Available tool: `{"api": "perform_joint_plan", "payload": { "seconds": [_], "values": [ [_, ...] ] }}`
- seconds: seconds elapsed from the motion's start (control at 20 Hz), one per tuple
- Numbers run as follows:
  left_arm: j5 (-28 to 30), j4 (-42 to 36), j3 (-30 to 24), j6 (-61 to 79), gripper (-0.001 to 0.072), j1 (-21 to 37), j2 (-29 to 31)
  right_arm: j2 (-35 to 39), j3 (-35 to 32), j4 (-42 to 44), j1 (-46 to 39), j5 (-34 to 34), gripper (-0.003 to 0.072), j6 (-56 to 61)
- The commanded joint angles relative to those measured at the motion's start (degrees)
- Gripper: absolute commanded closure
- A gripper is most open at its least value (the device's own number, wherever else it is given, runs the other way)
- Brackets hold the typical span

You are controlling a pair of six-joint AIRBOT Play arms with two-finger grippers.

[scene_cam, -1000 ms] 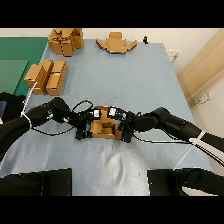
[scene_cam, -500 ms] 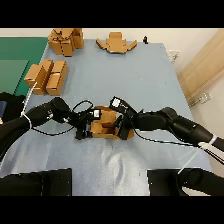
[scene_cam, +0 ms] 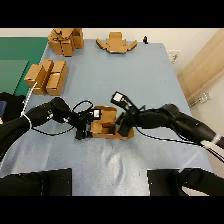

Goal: Fold the box.

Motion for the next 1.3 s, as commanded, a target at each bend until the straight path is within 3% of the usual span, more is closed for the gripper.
{"api": "perform_joint_plan", "payload": {
  "seconds": [0.0,0.2,0.35,0.55,0.75,0.85,1.25],
  "values": [
    [0.2,0.0,0.0,0.0,0.0475,0.0,0.0,9.4,-4.6,-12.0,-3.9,-9.1,0.0684,11.6],
    [0.2,0.0,0.0,0.0,0.0475,0.1,0.0,14.2,-10.0,-9.0,-13.2,-10.2,0.0686,32.9],
    [0.2,0.0,0.0,0.0,0.0475,0.1,0.0,13.7,-13.7,-1.4,-17.4,-10.2,0.0687,34.3],
    [0.2,0.0,0.0,0.0,0.0475,0.1,0.0,4.2,-15.8,12.7,-17.7,-9.5,0.0688,24.6],
    [0.2,0.0,0.0,0.0,0.0475,0.1,0.0,-5.9,-15.6,25.2,-17.6,-3.2,0.0687,14.4],
    [0.2,0.0,0.0,0.0,0.0475,0.1,0.0,-6.9,-15.1,32.3,-17.6,-2.3,0.0687,8.4],
    [0.1,0.0,0.0,0.0,0.0475,0.1,0.0,-4.6,-13.8,41.6,-17.6,-6.0,0.0685,1.4]
  ]
}}
